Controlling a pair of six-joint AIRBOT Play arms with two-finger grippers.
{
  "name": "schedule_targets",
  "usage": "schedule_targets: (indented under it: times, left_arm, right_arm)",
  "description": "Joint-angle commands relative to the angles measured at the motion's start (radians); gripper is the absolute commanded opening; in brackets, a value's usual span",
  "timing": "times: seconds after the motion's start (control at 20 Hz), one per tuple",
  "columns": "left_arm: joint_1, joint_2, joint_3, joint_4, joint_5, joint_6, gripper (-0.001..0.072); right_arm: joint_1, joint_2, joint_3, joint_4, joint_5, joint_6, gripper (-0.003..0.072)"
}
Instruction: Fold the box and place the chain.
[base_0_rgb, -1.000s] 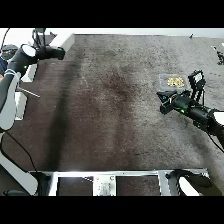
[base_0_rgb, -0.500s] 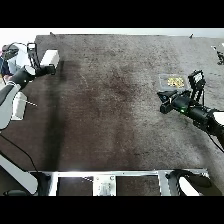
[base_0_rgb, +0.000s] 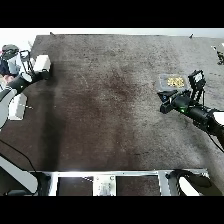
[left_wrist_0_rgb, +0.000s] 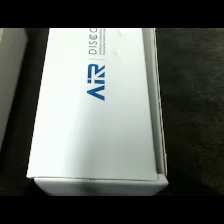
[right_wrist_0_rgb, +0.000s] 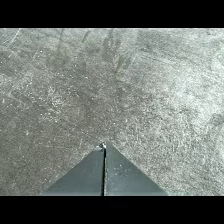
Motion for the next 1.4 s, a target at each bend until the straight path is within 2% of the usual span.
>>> schedule_targets:
  times: [0.0,0.3,0.35,0.4,0.45,0.85,1.05,1.1,1.15,1.2,1.25,1.35]
  left_arm:
    - [0.018,-0.004,-0.009,0.010,-0.012,0.056,0.0009]
    - [0.018,-0.013,-0.022,0.009,0.019,0.053,0.0020]
    - [0.016,-0.013,-0.022,0.007,0.027,0.052,0.0414]
    - [0.016,-0.013,-0.022,-0.013,0.050,0.037,0.0703]
    - [0.016,-0.010,-0.019,-0.034,0.056,0.022,0.0720]
    - [0.016,0.085,-0.017,-0.035,0.066,0.023,0.0720]
    - [0.016,0.199,-0.017,-0.035,-0.011,0.023,0.0720]
    - [0.016,0.240,-0.017,-0.035,-0.039,0.023,0.0670]
    - [0.016,0.280,-0.017,-0.035,-0.063,0.023,0.0495]
    - [0.016,0.327,-0.017,-0.039,-0.087,0.023,0.0191]
    - [0.016,0.375,-0.018,-0.047,-0.097,0.027,0.0013]
    - [0.013,0.473,-0.037,-0.069,-0.065,0.031,0.0009]
  right_arm:
    - [0.000,-0.001,0.000,0.001,-0.017,0.000,0.0011]
    - [0.000,-0.001,0.000,0.001,-0.028,0.000,0.0011]
    - [0.000,-0.001,0.000,0.001,-0.027,0.000,0.0011]
    - [0.000,-0.001,0.000,0.001,-0.027,0.000,0.0011]
    - [0.000,-0.001,0.000,0.001,-0.027,0.000,0.0011]
    - [0.000,0.000,0.000,0.001,-0.027,0.000,0.0011]
    - [0.000,0.000,0.000,0.001,-0.027,0.000,0.0011]
    - [0.000,0.000,0.000,0.001,-0.027,0.001,0.0011]
    - [0.001,0.001,0.000,0.003,-0.027,0.024,0.0012]
    - [0.001,0.004,0.000,0.008,-0.029,0.053,0.0011]
    - [0.001,0.005,0.000,0.012,-0.035,0.074,0.0011]
    - [0.001,0.019,0.000,0.019,-0.037,0.076,0.0010]
